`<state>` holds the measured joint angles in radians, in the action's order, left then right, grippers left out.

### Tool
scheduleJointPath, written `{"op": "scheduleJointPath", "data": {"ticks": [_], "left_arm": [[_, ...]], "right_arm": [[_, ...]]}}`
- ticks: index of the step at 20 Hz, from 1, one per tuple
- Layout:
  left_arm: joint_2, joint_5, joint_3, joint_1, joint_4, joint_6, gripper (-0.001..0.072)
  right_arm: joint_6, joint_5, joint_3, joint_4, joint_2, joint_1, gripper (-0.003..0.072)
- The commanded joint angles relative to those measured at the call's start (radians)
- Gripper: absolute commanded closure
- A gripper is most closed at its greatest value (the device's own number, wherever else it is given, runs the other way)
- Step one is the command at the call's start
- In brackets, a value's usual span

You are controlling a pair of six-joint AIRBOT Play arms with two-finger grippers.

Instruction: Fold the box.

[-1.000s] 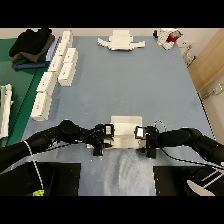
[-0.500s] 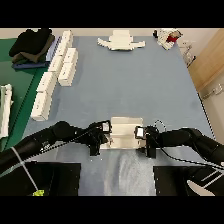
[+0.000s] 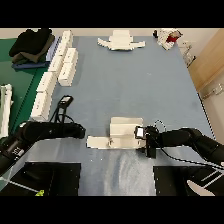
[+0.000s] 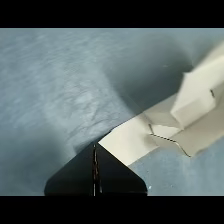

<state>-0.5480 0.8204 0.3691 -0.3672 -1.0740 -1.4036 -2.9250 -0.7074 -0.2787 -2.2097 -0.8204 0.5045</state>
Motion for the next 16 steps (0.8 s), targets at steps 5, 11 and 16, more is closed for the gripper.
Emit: {"op": "scheduleJointPath", "data": {"ticks": [5, 11, 16], "left_arm": [[-0.117, 0.194, -0.057, 0.191, 0.111, -0.108, 0.0695], [-0.252, -0.069, -0.095, -0.076, 0.346, -0.054, 0.0695], [-0.256, -0.146, -0.081, -0.206, 0.425, -0.055, 0.0695]], "right_arm": [[0.0, 0.0, -0.001, 0.0, 0.001, 0.0, 0.0121], [0.0, 0.0, -0.001, 0.0, 0.001, 0.0, 0.012], [0.0, 0.0, -0.001, 0.0, 0.001, 0.0, 0.0121]]}}
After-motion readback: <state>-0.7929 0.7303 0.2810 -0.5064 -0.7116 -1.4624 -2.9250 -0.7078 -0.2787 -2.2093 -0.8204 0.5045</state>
